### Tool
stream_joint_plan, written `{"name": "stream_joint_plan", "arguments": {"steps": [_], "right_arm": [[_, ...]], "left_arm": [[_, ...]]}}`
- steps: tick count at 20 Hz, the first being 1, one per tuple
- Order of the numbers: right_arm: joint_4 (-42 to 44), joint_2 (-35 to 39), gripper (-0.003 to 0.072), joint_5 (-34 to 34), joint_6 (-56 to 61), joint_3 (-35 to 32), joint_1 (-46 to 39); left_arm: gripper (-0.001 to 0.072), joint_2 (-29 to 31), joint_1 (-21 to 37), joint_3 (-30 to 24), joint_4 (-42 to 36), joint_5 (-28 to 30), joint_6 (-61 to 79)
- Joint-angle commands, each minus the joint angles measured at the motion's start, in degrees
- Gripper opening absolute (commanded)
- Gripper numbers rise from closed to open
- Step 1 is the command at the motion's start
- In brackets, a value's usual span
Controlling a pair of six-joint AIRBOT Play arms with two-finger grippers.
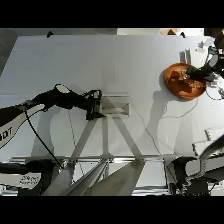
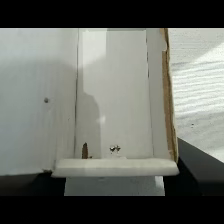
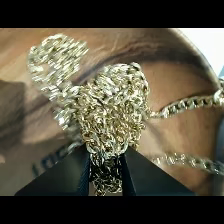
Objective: Fold the box and place the chain.
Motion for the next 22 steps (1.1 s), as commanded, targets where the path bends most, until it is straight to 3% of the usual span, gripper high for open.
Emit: {"name": "stream_joint_plan", "arguments": {"steps": [1, 6, 11, 17, 22], "right_arm": [[0.1, 4.9, 0.0007, 4.3, -8.4, -2.0, 1.4], [0.0, 16.2, 0.0008, 4.6, -12.8, -15.2, 5.0], [-1.0, 29.7, 0.0008, 6.1, -14.0, -26.9, 13.9], [-0.8, 34.8, 0.0008, 14.0, -13.5, -27.7, 26.9], [-0.8, 34.7, 0.0008, 11.7, -8.1, -27.6, 40.8]], "left_arm": [[0.0276, 0.0, 0.0, 0.0, 0.0, 0.0, 0.0], [0.0276, 0.0, 0.0, 0.0, 0.0, 0.0, 0.0], [0.0276, 0.0, 0.0, 0.0, 0.0, 0.0, 0.0], [0.0276, 0.0, 0.0, 0.0, 0.0, 0.0, 0.0], [0.0276, 0.0, 0.0, 0.0, 0.0, 0.0, 0.0]]}}
